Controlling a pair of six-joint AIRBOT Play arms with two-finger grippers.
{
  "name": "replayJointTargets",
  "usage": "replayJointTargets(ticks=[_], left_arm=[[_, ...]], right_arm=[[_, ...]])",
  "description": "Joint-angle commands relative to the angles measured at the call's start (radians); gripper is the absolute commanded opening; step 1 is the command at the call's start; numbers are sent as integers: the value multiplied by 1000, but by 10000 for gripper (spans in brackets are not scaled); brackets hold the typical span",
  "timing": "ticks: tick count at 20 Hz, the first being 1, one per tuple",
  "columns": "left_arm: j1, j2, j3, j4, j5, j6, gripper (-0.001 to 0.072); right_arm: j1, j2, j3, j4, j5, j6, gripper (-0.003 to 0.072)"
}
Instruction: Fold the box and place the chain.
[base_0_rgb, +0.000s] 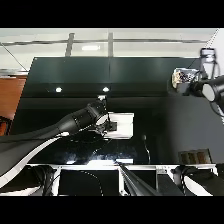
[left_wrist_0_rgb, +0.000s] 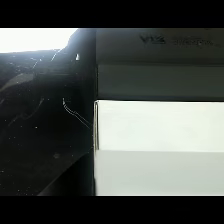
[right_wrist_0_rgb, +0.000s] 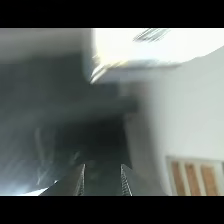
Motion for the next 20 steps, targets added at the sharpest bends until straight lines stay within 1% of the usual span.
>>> replayJointTargets(ticks=[1,2,3,4,5,7,9,10,11,12,15,20], left_arm=[[0,0,0,0,1,1,30],[0,0,0,0,0,1,30],[0,0,0,-1,-1,1,30],[0,0,0,-1,-2,1,30],[0,0,0,-1,-3,1,30],[0,0,0,-1,-10,1,30],[0,0,0,0,-24,1,30],[0,0,0,-1,-27,1,30],[0,0,0,-1,-27,1,30],[0,0,0,-5,-27,1,29],[0,0,0,-5,-27,1,30],[0,0,0,-5,-26,1,30]], right_arm=[[-210,-137,19,-57,-215,103,278],[-240,-210,60,-6,-214,98,488],[-257,-278,114,74,-206,40,720],[-270,-354,194,198,-185,-34,720],[-282,-423,288,315,-148,-48,720],[-294,-535,467,487,-77,11,720],[-294,-612,610,515,-4,198,720],[-294,-644,663,515,47,303,720],[-298,-671,701,519,94,386,608],[-301,-689,718,535,109,439,559],[-302,-723,718,554,98,495,557],[-301,-764,718,622,81,508,557]])
